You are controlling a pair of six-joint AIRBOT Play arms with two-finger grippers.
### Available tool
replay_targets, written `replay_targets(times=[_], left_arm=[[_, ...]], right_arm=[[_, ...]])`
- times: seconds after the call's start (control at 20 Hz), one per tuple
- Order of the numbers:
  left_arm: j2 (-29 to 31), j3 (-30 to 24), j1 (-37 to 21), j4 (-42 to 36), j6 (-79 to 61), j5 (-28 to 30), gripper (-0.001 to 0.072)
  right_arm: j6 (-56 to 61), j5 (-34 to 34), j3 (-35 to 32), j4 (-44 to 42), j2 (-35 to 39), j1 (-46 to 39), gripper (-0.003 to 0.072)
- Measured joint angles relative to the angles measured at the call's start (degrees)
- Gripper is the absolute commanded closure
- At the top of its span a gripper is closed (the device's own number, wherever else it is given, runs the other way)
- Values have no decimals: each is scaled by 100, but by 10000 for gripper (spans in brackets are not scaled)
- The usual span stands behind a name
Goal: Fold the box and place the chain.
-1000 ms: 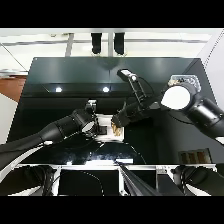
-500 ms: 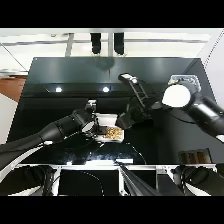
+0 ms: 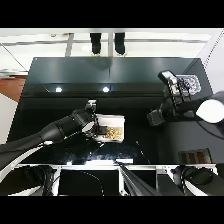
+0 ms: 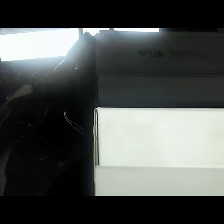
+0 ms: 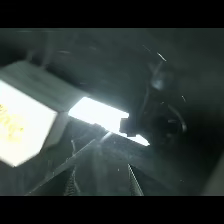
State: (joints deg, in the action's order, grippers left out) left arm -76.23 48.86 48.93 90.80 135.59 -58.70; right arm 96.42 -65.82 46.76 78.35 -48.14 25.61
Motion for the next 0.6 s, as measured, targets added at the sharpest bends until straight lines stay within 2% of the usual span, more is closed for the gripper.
replay_targets(times=[0.15,0.25,0.6], left_arm=[[0,0,0,0,0,0,681],[0,0,0,0,0,0,681],[-4,0,0,2,0,22,681]], right_arm=[[533,944,-946,-496,90,-79,282],[702,1377,-1342,-726,116,-105,282],[793,1902,-1740,-1023,140,-129,282]])
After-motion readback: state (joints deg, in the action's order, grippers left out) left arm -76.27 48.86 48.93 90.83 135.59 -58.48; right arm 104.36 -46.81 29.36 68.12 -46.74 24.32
